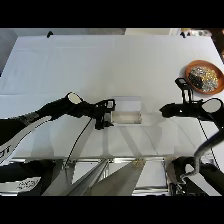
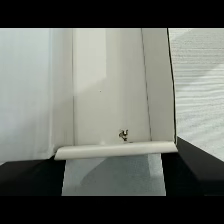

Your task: Fold the box and place the chain.

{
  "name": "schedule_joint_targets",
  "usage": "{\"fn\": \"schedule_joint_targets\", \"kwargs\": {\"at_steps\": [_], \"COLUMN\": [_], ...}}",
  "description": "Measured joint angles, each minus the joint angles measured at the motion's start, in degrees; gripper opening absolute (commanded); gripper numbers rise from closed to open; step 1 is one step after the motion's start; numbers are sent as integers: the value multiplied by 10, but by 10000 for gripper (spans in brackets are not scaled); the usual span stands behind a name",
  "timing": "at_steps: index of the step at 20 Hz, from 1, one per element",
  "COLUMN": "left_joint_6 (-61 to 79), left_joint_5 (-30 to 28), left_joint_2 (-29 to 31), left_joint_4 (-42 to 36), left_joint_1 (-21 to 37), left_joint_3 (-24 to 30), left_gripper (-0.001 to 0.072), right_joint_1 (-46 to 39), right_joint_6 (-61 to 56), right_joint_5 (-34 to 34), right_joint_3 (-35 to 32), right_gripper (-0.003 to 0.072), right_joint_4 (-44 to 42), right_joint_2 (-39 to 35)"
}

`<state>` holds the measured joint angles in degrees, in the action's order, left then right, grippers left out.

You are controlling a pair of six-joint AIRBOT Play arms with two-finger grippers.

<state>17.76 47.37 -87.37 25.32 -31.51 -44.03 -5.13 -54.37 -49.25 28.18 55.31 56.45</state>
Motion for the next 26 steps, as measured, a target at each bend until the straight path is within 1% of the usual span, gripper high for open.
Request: {"fn": "schedule_joint_targets", "kwargs": {"at_steps": [2, 6, 10, 11, 13, 17, 19, 24, 26], "left_joint_6": [0, 0, 0, 0, 0, 0, 0, 0, 0], "left_joint_5": [0, 0, 0, 0, 0, 0, 0, 0, 0], "left_joint_2": [0, 0, 0, 0, 0, 0, 0, 0, 0], "left_joint_4": [0, 0, 0, 0, 0, 0, 0, 0, 0], "left_joint_1": [0, 0, 0, 0, 0, 0, 0, 0, 0], "left_joint_3": [0, 0, 0, 0, 0, 0, 0, 0, 0], "left_gripper": [334, 334, 334, 334, 334, 334, 334, 334, 334], "right_joint_1": [10, 56, 84, 87, 90, 93, 93, 94, 94], "right_joint_6": [-23, -44, -49, -48, -39, -30, -29, -42, -47], "right_joint_5": [-9, -26, -34, -37, -49, -73, -80, -101, -109], "right_joint_3": [0, 0, 0, 0, 0, 1, 3, 19, 22], "right_gripper": [18, 18, 24, 103, 168, 212, 272, 279, 333], "right_joint_4": [-2, -31, -64, -73, -89, -107, -110, -116, -116], "right_joint_2": [22, 67, 86, 88, 88, 71, 57, 40, 38]}}
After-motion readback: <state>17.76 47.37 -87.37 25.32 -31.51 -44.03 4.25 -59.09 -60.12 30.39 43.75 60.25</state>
